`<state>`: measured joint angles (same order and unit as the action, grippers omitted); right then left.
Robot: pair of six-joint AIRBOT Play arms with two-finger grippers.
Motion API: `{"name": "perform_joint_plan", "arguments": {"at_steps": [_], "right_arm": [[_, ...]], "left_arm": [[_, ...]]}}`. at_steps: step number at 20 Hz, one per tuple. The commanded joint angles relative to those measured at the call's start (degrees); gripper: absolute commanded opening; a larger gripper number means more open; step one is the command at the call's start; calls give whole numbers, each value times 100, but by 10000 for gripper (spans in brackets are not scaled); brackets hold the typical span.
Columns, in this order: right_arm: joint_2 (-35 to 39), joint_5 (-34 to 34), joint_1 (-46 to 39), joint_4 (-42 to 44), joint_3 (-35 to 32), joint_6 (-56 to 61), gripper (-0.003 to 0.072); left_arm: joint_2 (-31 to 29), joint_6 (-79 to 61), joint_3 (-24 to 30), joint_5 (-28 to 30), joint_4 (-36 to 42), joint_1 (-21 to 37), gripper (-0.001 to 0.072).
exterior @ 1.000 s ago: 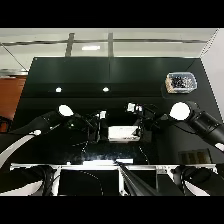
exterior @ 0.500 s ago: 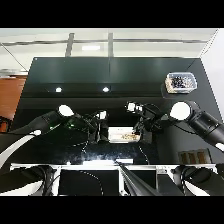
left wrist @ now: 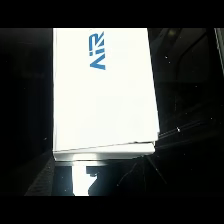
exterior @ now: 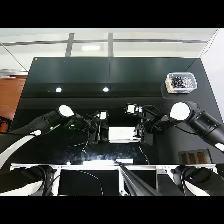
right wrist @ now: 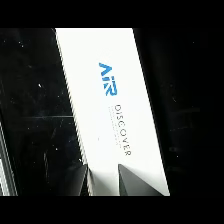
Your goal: Fold the box and place the chain.
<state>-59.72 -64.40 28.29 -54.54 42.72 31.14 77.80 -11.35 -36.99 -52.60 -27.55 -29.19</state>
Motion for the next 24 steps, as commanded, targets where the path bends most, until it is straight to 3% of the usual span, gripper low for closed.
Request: {"name": "perform_joint_plan", "arguments": {"at_steps": [1,16,20,21,24], "right_arm": [[0,11,4,13,4,-2,223],[-28,20,0,356,-293,210,222],[-9,-935,-299,415,-61,1766,220],[-9,-1220,-450,487,-66,2009,121],[-11,-1191,-931,1493,-170,2168,57]], "left_arm": [[0,-4,-2,11,0,-2,334],[0,-4,-2,11,0,-2,334],[0,-4,-2,11,0,-2,360],[0,-4,-2,11,2,-2,362],[0,-4,-2,9,2,-2,362]]}}
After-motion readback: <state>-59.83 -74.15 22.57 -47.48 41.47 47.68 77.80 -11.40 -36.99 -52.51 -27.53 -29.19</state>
